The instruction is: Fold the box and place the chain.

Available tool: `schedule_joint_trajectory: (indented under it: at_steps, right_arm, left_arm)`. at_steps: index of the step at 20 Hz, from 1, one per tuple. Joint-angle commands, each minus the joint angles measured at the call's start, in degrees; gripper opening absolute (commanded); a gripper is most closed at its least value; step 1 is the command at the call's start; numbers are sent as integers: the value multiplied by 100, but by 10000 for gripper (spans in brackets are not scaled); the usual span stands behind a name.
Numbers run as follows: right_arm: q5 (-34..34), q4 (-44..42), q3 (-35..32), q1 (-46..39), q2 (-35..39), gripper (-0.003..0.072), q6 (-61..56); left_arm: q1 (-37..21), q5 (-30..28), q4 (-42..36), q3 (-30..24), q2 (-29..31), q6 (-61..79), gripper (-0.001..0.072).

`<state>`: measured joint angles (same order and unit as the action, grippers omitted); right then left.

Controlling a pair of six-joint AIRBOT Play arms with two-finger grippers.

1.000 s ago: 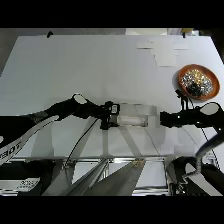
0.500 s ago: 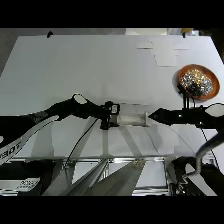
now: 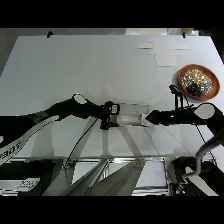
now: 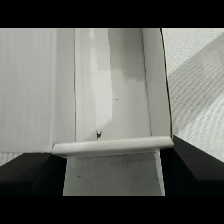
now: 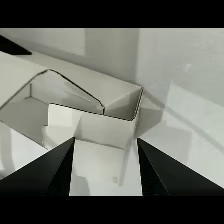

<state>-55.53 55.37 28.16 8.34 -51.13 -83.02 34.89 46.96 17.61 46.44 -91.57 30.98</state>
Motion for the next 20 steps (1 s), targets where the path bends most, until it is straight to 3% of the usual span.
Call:
schedule_joint_trajectory:
  at_steps: [1,7,8,13,20]
  right_arm:
    - [116,1062,527,710,-273,441,-1272]
    - [-85,1777,1069,1729,-1128,451,-2885]
    - [-103,1869,1095,1836,-1200,481,-3145]
    - [-192,2817,1141,2229,-1261,481,-4601]
    - [-577,3128,1751,2643,-2092,478,-4937]
  left_arm:
    - [0,0,2,-2,-2,2,89]
    - [-2,0,0,-2,-2,2,89]
    - [0,0,2,0,-2,2,89]
    - [0,-2,0,0,-2,2,89]
    - [0,0,0,-2,-2,2,89]
